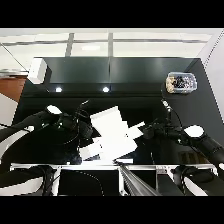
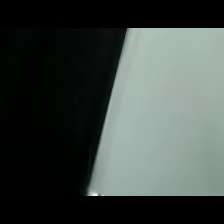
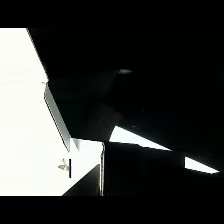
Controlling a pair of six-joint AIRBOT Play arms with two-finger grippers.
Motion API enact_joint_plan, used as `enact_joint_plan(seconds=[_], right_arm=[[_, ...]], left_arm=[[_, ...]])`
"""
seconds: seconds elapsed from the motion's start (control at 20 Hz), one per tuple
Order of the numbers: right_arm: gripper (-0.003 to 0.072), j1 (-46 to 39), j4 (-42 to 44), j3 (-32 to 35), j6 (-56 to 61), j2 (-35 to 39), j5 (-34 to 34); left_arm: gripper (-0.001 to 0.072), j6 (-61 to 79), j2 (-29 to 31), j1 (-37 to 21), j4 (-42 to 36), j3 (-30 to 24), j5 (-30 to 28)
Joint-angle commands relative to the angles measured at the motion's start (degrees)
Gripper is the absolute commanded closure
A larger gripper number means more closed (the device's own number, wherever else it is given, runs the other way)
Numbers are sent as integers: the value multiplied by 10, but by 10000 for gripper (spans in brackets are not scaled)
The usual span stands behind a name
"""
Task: Fold the box and place the chain.
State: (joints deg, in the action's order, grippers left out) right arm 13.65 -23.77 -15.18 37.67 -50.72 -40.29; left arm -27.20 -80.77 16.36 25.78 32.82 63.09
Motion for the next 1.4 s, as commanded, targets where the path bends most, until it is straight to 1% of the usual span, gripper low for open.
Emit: enact_joint_plan(seconds=[0.0, 0.05, 0.1, 0.15, 0.25, 0.35, 0.45, 0.55, 0.65, 0.75, 0.8, 0.85, 0.9, 0.95, 1.0, 1.05, 1.1, 1.3, 1.35], right_arm=[[641, 0, -5, 0, 0, 0, -3], [436, -6, -10, -3, 1, 0, -12], [47, -22, -35, -13, 16, 1, -30], [-17, -46, -82, -29, 45, 5, -58], [-17, -109, -193, -80, 88, 18, -136], [-17, -173, -288, -144, 106, 32, -209], [-17, -220, -341, -200, 106, 38, -239], [-17, -250, -373, -239, 105, 37, -230], [-16, -261, -378, -253, 106, 38, -206], [-17, -261, -374, -254, 106, 37, -188], [-17, -261, -373, -254, 106, 37, -183], [-17, -261, -374, -254, 105, 37, -182], [-16, -261, -373, -254, 103, 37, -183], [-16, -260, -373, -250, 83, 37, -185], [-16, -260, -363, -243, 51, 37, -186], [-17, -260, -349, -232, 17, 37, -186], [-17, -260, -326, -219, -15, 37, -188], [-17, -256, -250, -167, -141, 37, -192], [-17, -247, -241, -156, -172, 37, -192]], left_arm=[[678, 0, 0, 0, 32, 15, 13], [678, 0, 0, 0, 46, 24, 20], [678, 0, 0, 0, 57, 35, 25], [679, 2, 1, 0, 66, 46, 28], [681, 16, 5, 2, 83, 68, 27], [683, 22, 19, 10, 104, 83, 14], [684, 65, 49, 34, 114, 85, -17], [683, 130, 90, 74, 112, 81, -67], [681, 215, 114, 109, 112, 70, -126], [681, 285, 110, 123, 113, 68, -132], [681, 308, 105, 126, 115, 66, -144], [680, 309, 98, 127, 129, 63, -169], [680, 295, 89, 125, 140, 63, -175], [680, 269, 79, 125, 138, 63, -174], [680, 283, 74, 126, 137, 63, -168], [681, 328, 72, 129, 137, 63, -164], [682, 360, 72, 132, 136, 63, -172], [682, 384, 68, 135, 139, 51, -262], [681, 384, 64, 134, 138, 49, -269]])
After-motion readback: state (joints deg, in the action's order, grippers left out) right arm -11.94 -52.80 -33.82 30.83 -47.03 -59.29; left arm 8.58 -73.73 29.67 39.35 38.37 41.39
